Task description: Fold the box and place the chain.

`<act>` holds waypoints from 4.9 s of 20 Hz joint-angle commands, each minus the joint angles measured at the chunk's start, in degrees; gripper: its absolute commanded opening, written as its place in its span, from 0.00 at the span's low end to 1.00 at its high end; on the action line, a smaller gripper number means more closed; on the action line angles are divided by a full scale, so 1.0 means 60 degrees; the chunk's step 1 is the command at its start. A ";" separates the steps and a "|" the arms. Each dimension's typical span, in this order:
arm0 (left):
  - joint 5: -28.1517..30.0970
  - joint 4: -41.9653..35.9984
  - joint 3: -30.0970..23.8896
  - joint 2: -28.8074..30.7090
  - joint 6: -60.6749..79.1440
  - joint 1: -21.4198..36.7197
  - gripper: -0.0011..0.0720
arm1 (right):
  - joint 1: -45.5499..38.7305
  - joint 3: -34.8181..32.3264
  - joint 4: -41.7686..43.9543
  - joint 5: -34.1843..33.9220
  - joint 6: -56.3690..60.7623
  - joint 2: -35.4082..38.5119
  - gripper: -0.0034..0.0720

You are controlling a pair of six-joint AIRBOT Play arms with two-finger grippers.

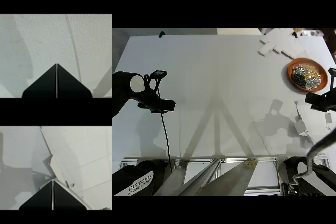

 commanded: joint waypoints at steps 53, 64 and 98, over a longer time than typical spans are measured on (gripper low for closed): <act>-0.0018 -0.0036 -0.0011 0.0004 0.0004 -0.0004 0.03 | 0.1239 -0.1377 0.5814 -0.1373 -0.5672 0.1614 0.06; 0.2528 -0.2889 -0.0015 -0.0069 0.3319 -0.0004 0.18 | 0.4761 -0.3264 0.5708 -0.3457 -0.4047 0.1796 0.06; 0.0914 -1.1449 0.0004 -0.5107 1.2291 -0.0404 0.02 | 0.4779 -0.3264 0.5705 -0.3468 -0.4051 0.1796 0.06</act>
